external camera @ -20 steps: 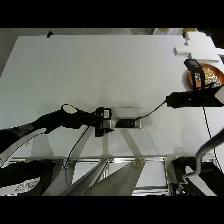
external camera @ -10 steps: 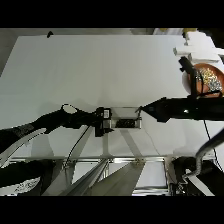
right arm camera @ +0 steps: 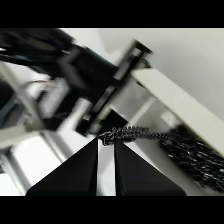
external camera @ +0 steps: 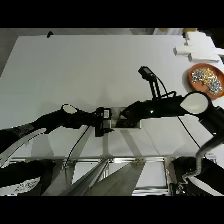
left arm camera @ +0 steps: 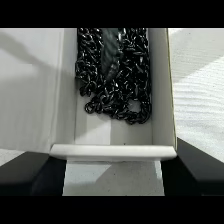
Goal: Fold the box and place the chain.
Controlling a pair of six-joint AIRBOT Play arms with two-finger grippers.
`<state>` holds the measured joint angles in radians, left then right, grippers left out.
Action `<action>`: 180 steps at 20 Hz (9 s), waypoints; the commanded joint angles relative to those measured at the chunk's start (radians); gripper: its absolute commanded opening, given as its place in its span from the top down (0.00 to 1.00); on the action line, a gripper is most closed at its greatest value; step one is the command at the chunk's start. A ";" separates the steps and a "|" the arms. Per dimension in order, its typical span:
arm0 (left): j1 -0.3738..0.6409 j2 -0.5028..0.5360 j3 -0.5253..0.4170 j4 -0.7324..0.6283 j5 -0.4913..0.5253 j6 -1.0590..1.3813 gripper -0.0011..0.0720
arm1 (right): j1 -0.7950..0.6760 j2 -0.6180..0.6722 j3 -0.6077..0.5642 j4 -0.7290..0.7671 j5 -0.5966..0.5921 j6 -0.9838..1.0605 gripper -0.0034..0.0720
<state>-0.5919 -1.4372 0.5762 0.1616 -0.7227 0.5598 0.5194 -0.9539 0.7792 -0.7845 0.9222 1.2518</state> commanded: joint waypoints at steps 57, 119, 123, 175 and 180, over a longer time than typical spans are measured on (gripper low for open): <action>0.000 0.000 0.000 0.000 0.000 0.000 0.89 | 0.128 -0.245 0.046 -0.337 -0.005 -0.673 0.70; 0.000 0.000 0.000 0.000 0.000 0.000 0.89 | 0.006 -0.195 -0.008 -0.127 0.116 -0.681 0.94; 0.000 0.000 0.000 0.000 0.000 0.000 0.89 | 0.010 -0.195 -0.023 -0.129 0.111 -0.682 0.94; 0.000 0.000 0.000 -0.001 -0.013 0.000 0.89 | -0.617 -0.006 -0.178 -0.763 0.381 0.188 0.94; 0.019 0.045 0.001 -0.003 -0.041 -0.052 0.86 | -0.617 -0.006 -0.178 -0.763 0.381 0.188 0.94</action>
<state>-0.5858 -1.4212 0.5758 0.1631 -0.7536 0.5499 -0.0963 -0.9607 0.6014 -1.5463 1.3018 1.4368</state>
